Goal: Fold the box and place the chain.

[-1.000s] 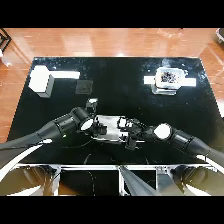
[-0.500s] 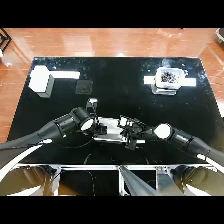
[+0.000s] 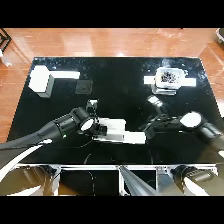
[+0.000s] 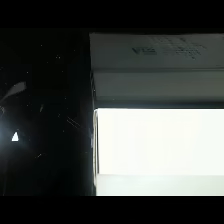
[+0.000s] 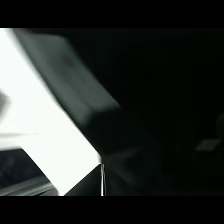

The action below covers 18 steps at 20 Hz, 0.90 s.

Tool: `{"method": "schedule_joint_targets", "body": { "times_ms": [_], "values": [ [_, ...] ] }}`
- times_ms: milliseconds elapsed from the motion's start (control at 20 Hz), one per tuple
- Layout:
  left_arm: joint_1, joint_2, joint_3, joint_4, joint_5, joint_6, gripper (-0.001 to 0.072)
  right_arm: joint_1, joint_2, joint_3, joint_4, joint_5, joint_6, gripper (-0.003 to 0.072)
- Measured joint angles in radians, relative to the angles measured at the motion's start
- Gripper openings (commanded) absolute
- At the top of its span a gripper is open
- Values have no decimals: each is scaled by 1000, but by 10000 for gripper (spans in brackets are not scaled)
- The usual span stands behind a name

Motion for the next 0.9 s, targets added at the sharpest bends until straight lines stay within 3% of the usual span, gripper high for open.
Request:
{"method": "schedule_joint_targets", "body": {
  "times_ms": [150, 300, 450, 900],
  "values": [
    [0, 0, 0, 1, -3, 0, 24, -224, 37, -10, -84, 134, 259, 22],
    [0, 0, 0, 1, -7, 0, 24, -314, 20, -56, -96, 199, 435, 23],
    [0, 0, 0, 2, -15, 0, 24, -271, -42, -104, -12, 196, 526, 22],
    [0, 0, 0, 2, -27, -1, 25, 1, -197, -128, 256, -10, 589, 39]
  ]
}}
